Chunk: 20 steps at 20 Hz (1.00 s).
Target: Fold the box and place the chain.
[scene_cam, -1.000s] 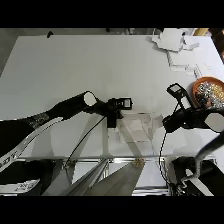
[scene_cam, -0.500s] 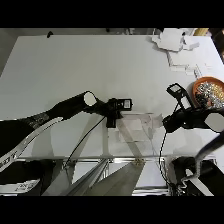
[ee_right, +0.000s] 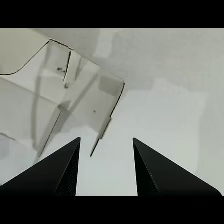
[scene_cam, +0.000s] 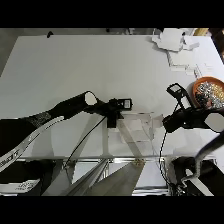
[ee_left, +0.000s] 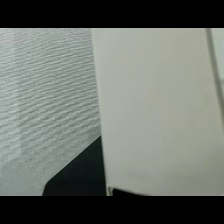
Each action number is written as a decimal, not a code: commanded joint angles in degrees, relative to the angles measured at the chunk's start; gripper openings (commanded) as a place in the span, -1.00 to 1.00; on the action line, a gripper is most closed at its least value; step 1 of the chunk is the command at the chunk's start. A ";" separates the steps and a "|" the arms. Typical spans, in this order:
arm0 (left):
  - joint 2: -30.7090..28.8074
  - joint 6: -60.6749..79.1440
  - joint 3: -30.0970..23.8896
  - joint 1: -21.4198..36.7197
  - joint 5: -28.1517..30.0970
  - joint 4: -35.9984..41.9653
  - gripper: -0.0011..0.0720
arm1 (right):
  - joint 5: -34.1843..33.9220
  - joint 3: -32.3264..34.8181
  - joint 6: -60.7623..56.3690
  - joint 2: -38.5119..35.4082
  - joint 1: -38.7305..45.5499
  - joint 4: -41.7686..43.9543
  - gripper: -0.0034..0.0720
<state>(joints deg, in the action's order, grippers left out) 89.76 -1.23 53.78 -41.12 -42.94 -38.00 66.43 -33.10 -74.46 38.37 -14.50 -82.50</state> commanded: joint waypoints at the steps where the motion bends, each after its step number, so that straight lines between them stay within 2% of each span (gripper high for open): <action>1: 0.04 0.22 -0.02 -0.04 -0.37 -0.31 -0.96 | -0.02 -0.02 -0.02 -0.02 -0.07 0.02 0.05; 4: -0.02 0.11 0.42 -0.04 -1.36 -1.22 -0.96 | -0.02 -0.04 0.00 -0.02 -0.07 0.02 0.05; 8: 0.00 -4.09 2.67 -0.04 -4.04 -6.73 -0.96 | -0.07 -0.02 -0.02 -0.02 -0.07 0.02 0.05; 20: 0.04 -3.74 2.91 -0.04 -4.11 -6.86 -0.94 | -0.07 -0.04 -0.02 -0.02 -0.07 0.04 0.05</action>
<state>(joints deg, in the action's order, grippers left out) 89.82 -4.93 56.64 -41.19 -46.83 -44.80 66.35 -33.10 -74.46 38.37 -14.52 -82.46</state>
